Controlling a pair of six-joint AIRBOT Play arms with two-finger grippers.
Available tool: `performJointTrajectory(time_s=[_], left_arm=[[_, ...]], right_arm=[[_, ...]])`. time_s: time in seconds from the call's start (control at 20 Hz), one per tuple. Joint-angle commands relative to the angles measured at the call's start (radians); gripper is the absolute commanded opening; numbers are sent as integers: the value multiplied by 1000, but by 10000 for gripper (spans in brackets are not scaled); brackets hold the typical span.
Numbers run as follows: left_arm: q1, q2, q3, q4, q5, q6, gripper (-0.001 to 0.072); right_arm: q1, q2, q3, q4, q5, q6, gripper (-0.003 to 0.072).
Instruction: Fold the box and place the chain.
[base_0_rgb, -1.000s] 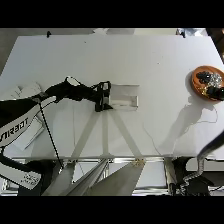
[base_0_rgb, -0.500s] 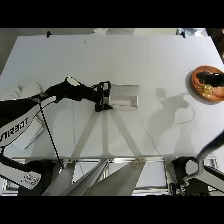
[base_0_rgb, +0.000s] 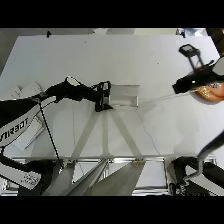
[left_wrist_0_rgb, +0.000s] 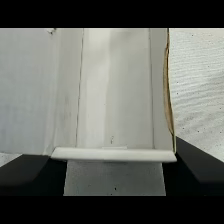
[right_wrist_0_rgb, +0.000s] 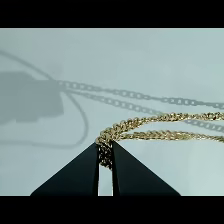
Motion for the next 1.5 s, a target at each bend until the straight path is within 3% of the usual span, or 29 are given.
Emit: performJointTrajectory(time_s=[0.0,0.4,0.85,1.05,1.25,1.45], left_arm=[[0,0,0,0,0,0,17],[0,0,0,0,0,0,17],[0,0,0,0,-1,0,17],[0,0,0,0,-1,0,17],[0,0,0,0,-1,0,17],[0,0,0,0,-1,0,17]], right_arm=[[193,1,0,5,20,8,9],[451,-16,1,53,-98,64,9],[539,-69,1,272,-378,14,7],[550,-80,1,280,-461,-4,7],[550,-180,1,210,-374,9,9],[550,-269,1,123,-320,148,11]])
